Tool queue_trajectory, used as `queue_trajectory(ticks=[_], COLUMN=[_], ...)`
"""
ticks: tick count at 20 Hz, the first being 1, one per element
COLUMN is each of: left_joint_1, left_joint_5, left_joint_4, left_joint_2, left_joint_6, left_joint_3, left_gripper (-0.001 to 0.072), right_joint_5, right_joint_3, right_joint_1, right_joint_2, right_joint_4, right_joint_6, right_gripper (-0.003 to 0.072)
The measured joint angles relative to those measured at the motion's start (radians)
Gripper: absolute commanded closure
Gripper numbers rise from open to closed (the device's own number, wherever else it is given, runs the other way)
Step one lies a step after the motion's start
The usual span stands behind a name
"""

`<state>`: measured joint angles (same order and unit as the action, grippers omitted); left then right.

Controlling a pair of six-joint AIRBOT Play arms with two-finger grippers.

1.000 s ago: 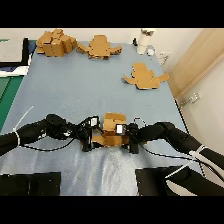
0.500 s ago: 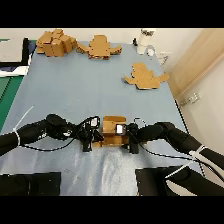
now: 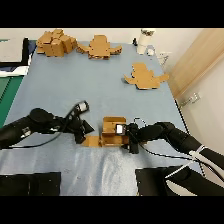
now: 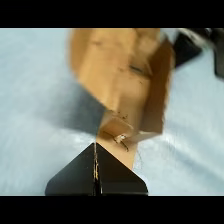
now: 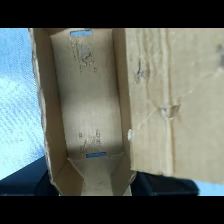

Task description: Fold the box.

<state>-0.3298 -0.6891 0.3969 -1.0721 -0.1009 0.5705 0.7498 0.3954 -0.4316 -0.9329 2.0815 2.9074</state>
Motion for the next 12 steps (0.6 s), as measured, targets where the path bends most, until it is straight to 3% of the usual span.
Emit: queue_trajectory(ticks=[5,9,12], left_joint_1=[0.117,0.09,0.016], left_joint_5=[-0.032,-0.067,-0.043], left_joint_4=[0.279,0.361,0.333], left_joint_2=[0.059,-0.019,-0.075], left_joint_6=[-0.769,-1.007,-1.065], left_joint_3=[-0.006,-0.021,-0.026], left_gripper=[0.0699,0.0699,0.07], right_joint_5=[0.0,0.0,0.0], right_joint_3=[0.0,0.0,0.0], right_joint_1=[0.0,0.0,0.0], right_joint_2=[0.0,0.0,0.0], right_joint_4=[0.0,0.0,0.0], right_joint_6=[0.0,0.0,0.0], right_gripper=[0.0151,0.0151,0.0151])
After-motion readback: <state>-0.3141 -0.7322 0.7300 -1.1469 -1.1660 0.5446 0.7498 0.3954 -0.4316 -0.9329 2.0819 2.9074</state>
